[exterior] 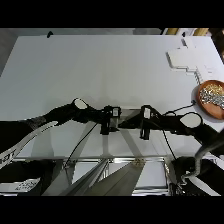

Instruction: Fold the box and place the chain.

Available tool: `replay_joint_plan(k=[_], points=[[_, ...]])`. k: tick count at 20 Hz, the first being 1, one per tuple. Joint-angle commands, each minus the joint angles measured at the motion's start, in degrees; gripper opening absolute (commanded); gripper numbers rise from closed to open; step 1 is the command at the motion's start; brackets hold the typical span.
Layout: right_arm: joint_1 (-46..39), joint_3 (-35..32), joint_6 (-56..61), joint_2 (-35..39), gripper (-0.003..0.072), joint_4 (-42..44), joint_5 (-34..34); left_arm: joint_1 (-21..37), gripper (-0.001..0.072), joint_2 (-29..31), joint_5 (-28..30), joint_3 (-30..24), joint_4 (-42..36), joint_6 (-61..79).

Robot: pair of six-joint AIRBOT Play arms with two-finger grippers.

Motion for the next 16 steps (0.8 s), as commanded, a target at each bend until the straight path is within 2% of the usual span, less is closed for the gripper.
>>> replay_joint_plan(k=[1,3,5,7,9,12,14,16], points=[[0.8,0.0,0.5,-2.5,0.0062,5.1,-4.0,0.0,0.0208,0.0,0.0,0.0,0.0,0.0],[0.8,0.1,0.5,-2.5,0.0069,5.9,-4.6,0.0,0.0208,0.0,0.0,0.0,0.0,0.0],[0.8,0.5,0.5,-2.1,0.0195,5.7,-3.2,0.0,0.0208,0.0,0.0,0.0,0.0,0.0],[0.7,2.0,0.5,-0.3,0.0198,2.3,-0.9,0.0,0.0208,0.0,0.0,0.0,0.0,0.0],[0.7,3.9,1.3,3.6,0.0198,-3.9,-0.5,0.0,0.0208,0.0,0.0,0.0,0.0,0.0],[-1.8,6.4,9.4,10.3,0.0195,-18.1,1.2,0.0,0.0208,0.0,0.0,0.0,0.0,0.0],[-7.5,6.8,14.0,13.6,0.0168,-26.5,4.9,0.0,0.0208,0.0,0.0,0.0,0.0,0.0],[-14.5,6.8,15.6,14.2,0.0168,-33.6,12.0,0.0,0.0208,0.0,0.0,0.0,0.0,0.0]])
